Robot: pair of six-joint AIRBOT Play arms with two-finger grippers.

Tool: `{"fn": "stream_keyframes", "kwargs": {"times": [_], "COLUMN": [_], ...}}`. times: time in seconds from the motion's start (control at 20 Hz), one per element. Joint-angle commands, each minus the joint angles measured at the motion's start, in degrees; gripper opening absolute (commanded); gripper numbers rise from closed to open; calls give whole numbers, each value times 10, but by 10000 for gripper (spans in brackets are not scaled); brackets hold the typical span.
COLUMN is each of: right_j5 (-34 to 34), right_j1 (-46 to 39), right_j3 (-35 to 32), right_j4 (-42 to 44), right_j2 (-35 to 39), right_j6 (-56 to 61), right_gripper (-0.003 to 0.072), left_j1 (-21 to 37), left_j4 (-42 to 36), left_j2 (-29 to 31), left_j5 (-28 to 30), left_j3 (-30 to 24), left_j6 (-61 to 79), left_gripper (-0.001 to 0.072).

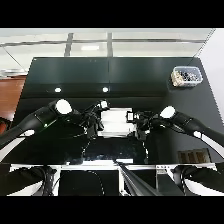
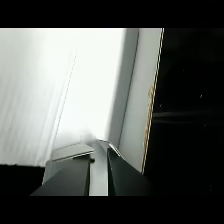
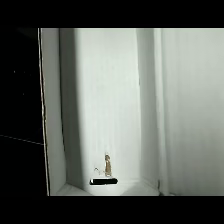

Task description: Fold the box and place the chain.

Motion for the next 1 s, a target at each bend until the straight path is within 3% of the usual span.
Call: {"fn": "stream_keyframes", "kwargs": {"times": [0.0,0.05,0.1,0.2,0.25,0.3,0.35,0.4,0.45,0.5,0.55,0.6,0.7,0.8,0.95], "right_j5": [0,0,0,0,0,0,0,0,0,0,0,0,0,0,0], "right_j1": [0,0,0,0,0,0,0,0,0,0,0,0,0,0,0], "right_j3": [0,0,0,0,0,0,0,0,0,0,0,0,0,0,0], "right_j4": [0,0,0,0,0,0,0,0,0,0,0,0,0,0,0], "right_j2": [0,0,0,0,0,0,0,0,0,0,0,0,0,0,0], "right_j6": [0,0,0,0,0,0,0,0,0,0,0,0,0,0,0], "right_gripper": [126,127,126,126,127,127,127,127,126,127,127,127,126,126,126], "left_j1": [-5,-8,-11,-15,-15,-15,-14,-15,-15,-15,-14,-13,-4,22,79], "left_j4": [-34,-29,-22,-17,-17,-17,-17,-16,-17,-19,-16,-6,15,55,182], "left_j2": [-12,-13,-13,-13,-13,-13,-13,-13,-13,-13,-12,-12,-9,17,96], "left_j5": [14,15,18,17,19,24,23,19,21,21,17,8,-33,-58,-59], "left_j3": [-9,-9,-9,-9,-9,-9,-9,-9,-9,-9,-9,-6,9,26,43], "left_j6": [0,0,1,1,1,0,0,3,7,6,6,6,-12,-135,-283], "left_gripper": [144,129,56,53,167,365,342,96,202,401,256,27,29,28,28]}}
